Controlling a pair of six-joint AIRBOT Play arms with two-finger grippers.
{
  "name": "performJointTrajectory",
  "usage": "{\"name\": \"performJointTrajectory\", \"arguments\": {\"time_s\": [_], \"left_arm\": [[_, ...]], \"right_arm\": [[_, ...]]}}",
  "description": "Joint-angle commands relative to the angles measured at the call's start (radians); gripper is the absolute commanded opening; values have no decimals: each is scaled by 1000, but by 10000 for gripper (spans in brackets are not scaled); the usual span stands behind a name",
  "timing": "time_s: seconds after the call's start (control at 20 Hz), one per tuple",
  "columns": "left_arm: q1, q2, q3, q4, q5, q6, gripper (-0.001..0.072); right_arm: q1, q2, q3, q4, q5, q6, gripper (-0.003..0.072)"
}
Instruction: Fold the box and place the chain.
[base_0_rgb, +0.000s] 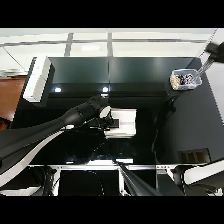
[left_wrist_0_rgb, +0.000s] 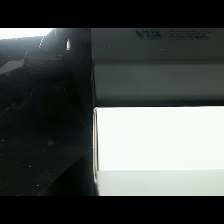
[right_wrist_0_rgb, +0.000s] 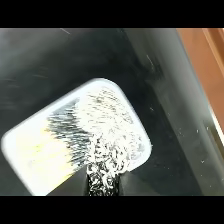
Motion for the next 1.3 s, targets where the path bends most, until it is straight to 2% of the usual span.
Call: {"name": "performJointTrajectory", "arguments": {"time_s": [0.0, 0.2, 0.35, 0.6, 0.8, 0.95, 1.1, 1.25], "left_arm": [[1, -1, 1, 0, 7, 0, 23], [1, -1, 1, 0, 11, 0, 24], [1, -1, 1, 0, 15, 0, 23], [1, -1, 1, 0, 23, 0, 23], [1, -1, 1, 0, 22, 0, 24], [1, -1, 1, 0, 23, 0, 24], [1, -1, 1, 0, 22, 0, 23], [1, -1, 1, 0, 26, 0, 24]], "right_arm": [[-2, 183, 0, 128, 9, -82, 10], [-2, 379, -46, 249, 38, -107, 10], [16, 528, -138, 336, 33, -144, 10], [194, 720, -223, 347, 72, -159, 10], [357, 773, -223, 352, 255, -210, 11], [453, 773, -227, 459, 348, -251, 11], [531, 772, -245, 571, 341, -251, 11], [599, 769, -290, 584, 246, -249, 11]]}}
